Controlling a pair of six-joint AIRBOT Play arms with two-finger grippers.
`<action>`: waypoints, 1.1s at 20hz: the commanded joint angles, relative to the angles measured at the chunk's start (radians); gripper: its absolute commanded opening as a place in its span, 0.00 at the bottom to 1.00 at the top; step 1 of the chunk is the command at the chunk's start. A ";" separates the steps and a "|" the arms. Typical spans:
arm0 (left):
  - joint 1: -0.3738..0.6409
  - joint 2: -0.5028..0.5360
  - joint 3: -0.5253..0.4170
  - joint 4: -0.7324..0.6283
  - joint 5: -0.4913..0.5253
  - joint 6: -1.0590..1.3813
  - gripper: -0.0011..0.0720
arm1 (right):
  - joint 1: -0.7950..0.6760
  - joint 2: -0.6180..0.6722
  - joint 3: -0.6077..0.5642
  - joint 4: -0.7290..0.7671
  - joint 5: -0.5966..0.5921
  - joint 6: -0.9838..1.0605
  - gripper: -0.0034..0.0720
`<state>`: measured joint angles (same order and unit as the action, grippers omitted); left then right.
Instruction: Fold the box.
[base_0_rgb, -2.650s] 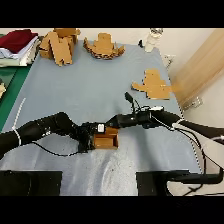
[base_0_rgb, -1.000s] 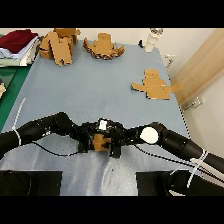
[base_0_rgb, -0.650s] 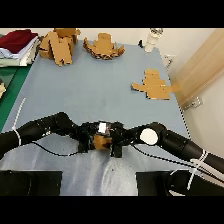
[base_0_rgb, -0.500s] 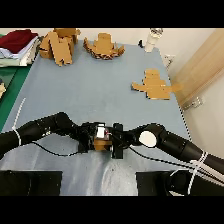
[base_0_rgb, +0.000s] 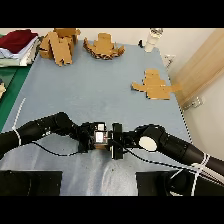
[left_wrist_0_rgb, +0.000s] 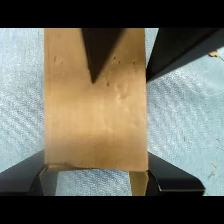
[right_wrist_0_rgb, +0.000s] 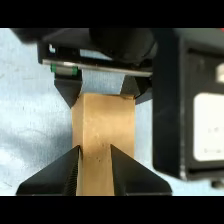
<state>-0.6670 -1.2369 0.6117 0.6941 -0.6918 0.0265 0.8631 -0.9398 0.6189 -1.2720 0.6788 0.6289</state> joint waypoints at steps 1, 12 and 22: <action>0.000 0.000 0.000 0.001 0.000 0.002 0.65 | 0.006 0.005 0.001 -0.011 -0.011 0.003 0.41; 0.000 0.000 0.000 0.001 0.000 0.002 0.65 | 0.005 0.050 0.002 -0.012 -0.007 0.003 0.41; 0.000 0.000 0.000 0.001 0.000 0.002 0.65 | 0.005 0.049 0.019 -0.012 0.028 0.003 0.39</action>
<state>-0.6670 -1.2369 0.6117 0.6949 -0.6922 0.0288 0.8673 -0.8909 0.6357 -1.2842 0.6838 0.6315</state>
